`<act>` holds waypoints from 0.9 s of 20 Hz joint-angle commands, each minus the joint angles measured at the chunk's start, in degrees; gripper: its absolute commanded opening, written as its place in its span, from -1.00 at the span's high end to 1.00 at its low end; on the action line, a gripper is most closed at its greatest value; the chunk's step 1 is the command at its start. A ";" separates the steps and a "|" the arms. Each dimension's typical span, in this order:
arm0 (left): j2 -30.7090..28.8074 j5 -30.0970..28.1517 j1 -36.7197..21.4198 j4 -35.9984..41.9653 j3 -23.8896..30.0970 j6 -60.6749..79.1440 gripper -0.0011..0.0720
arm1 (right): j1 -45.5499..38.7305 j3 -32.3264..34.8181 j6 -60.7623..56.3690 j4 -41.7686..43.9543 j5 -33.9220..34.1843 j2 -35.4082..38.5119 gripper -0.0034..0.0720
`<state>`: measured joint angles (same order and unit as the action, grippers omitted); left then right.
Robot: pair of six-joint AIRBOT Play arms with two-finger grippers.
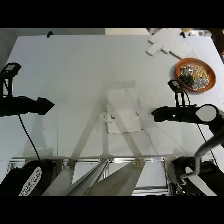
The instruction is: Fold the box and place the chain.
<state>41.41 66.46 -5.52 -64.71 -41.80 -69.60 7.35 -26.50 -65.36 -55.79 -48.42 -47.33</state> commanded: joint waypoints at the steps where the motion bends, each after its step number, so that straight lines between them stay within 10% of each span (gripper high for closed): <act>1: 0.76 -3.32 0.31 13.46 0.04 7.06 -0.93 | 0.92 0.20 -0.85 0.11 0.72 0.24 0.87; 6: 9.05 -4.90 9.60 16.13 0.07 9.22 -0.93 | 0.92 0.20 -0.83 0.13 0.70 0.24 0.87; 13: 29.55 -22.08 29.35 17.68 -4.98 18.86 -0.93 | 0.92 0.20 -0.83 0.13 0.66 0.24 0.87; 18: 45.75 -3.04 24.87 19.85 -25.46 24.87 -0.77 | 0.92 0.20 -0.74 0.13 0.66 0.24 0.87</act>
